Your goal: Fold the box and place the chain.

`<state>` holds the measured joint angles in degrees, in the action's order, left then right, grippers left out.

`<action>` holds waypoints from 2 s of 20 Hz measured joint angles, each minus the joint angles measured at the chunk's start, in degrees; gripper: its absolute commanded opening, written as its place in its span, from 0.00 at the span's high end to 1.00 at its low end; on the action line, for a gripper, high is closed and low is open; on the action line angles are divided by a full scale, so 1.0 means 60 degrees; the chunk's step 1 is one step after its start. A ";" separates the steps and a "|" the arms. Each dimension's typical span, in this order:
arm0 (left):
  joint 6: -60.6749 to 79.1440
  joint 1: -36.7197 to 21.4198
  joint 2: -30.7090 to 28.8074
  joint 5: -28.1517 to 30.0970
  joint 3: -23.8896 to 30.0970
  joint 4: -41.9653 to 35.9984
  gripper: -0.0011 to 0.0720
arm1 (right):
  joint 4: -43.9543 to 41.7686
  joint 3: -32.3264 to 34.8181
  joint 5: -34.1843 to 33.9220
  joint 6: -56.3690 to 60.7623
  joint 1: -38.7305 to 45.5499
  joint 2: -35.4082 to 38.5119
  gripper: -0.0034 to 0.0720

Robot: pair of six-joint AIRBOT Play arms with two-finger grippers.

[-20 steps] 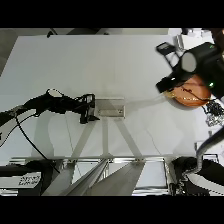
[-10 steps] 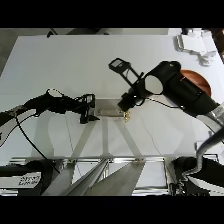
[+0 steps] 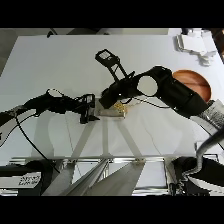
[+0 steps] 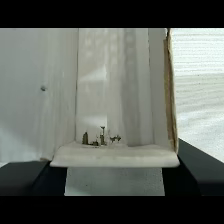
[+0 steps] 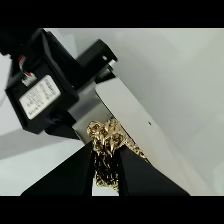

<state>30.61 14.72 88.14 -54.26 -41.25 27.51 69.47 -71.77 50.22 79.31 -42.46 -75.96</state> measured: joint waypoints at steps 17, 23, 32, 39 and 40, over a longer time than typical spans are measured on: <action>0.0000 0.0000 0.0000 0.0000 0.0000 -0.0004 0.61 | 0.0816 0.0069 0.1377 -0.1311 0.0583 0.0015 0.55; 0.0000 0.0000 0.0000 0.0000 0.0000 0.0000 0.61 | 0.1147 0.1555 0.1843 -0.3887 0.2025 0.1177 0.40; 0.0000 0.0000 0.0000 0.0000 0.0000 0.0000 0.61 | -0.0816 0.2597 0.1231 -0.9850 0.3526 -0.0426 0.15; 0.0000 0.0000 0.0000 0.0000 0.0000 0.0000 0.61 | -0.2634 0.2648 0.0769 -1.1941 0.3621 -0.1810 0.15; 0.0000 0.0000 0.0000 0.0000 0.0000 0.0000 0.61 | -0.2863 0.2648 0.0732 -1.2025 0.3617 -0.1916 0.16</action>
<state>30.61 14.72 88.14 -54.26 -41.25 27.51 52.29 -55.88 54.61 7.16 -20.75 -87.46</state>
